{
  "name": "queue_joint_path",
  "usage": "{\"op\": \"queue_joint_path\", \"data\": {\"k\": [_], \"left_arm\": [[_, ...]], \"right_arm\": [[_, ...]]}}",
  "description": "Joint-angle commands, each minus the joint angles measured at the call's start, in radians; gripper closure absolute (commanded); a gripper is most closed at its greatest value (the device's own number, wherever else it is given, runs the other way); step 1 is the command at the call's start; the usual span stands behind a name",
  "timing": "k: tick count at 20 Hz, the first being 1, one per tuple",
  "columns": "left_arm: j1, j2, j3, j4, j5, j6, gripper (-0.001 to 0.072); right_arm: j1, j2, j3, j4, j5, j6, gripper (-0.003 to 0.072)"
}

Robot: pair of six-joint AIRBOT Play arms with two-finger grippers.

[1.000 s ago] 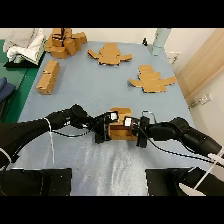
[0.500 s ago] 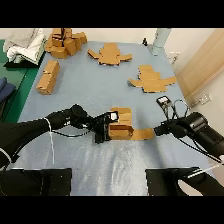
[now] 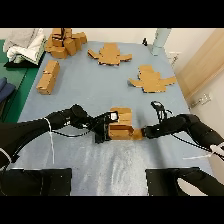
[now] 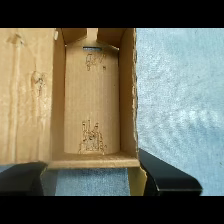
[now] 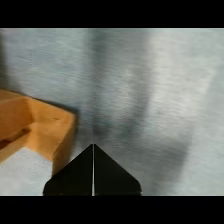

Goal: Fold the box.

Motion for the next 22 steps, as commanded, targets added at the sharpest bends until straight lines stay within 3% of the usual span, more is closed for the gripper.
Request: {"op": "queue_joint_path", "data": {"k": [1, 8, 10, 13, 14, 15, 22], "left_arm": [[0.0, 0.0, 0.0, 0.0, 0.0, 0.0, 0.0247], [0.0, 0.0, 0.0, 0.0, 0.0, 0.0, 0.0247], [0.0, 0.0, 0.0, 0.0, 0.0, 0.0, 0.0247], [0.0, 0.0, 0.0, 0.0, 0.0, 0.001, 0.0247], [0.0, 0.0, 0.0, 0.0, 0.0, 0.0, 0.0247], [0.0, 0.0, 0.0, 0.0, 0.0, 0.001, 0.0247], [0.0, 0.0, 0.0, 0.0, 0.0, 0.001, 0.0247]], "right_arm": [[-0.004, 0.037, 0.001, 0.128, -0.019, -0.092, 0.0684], [-0.003, 0.055, 0.01, 0.234, -0.035, -0.153, 0.0683], [-0.004, 0.055, 0.044, 0.243, -0.046, -0.153, 0.0561], [-0.004, 0.055, 0.098, 0.243, -0.061, -0.152, 0.0559], [-0.004, 0.054, 0.107, 0.243, -0.066, -0.153, 0.0414], [-0.003, 0.054, 0.108, 0.244, -0.07, -0.152, 0.0321], [0.037, -0.027, 0.093, 0.246, -0.09, -0.151, 0.0321]]}}
